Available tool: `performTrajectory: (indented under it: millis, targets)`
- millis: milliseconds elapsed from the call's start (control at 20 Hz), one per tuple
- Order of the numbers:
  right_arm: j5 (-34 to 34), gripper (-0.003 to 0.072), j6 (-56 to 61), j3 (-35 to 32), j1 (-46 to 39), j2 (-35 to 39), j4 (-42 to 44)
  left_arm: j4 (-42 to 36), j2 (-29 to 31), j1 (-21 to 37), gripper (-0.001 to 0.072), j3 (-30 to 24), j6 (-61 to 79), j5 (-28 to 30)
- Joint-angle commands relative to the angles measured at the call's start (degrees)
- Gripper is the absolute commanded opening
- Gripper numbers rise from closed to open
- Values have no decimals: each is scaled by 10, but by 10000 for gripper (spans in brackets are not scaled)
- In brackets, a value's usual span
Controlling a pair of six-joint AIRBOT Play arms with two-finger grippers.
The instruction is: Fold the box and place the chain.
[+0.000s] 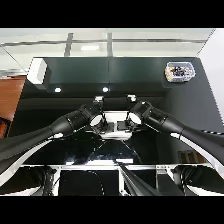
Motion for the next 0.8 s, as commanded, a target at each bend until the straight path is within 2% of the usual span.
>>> performTrajectory:
  millis: [0,250,300,350,750]
  targets:
    - [13,10,8,5,3,-6,-4,1,0,0,26,0,0,-1]
    - [14,16,8,5,3,-6,-4,1,0,0,25,0,0,-1]
    - [13,153,8,5,3,-6,-4,1,0,0,25,0,0,-1]
    - [14,171,8,5,3,-6,-4,1,0,0,25,0,0,-1]
    - [4,170,7,5,2,-16,5,1,0,0,25,0,0,-1]
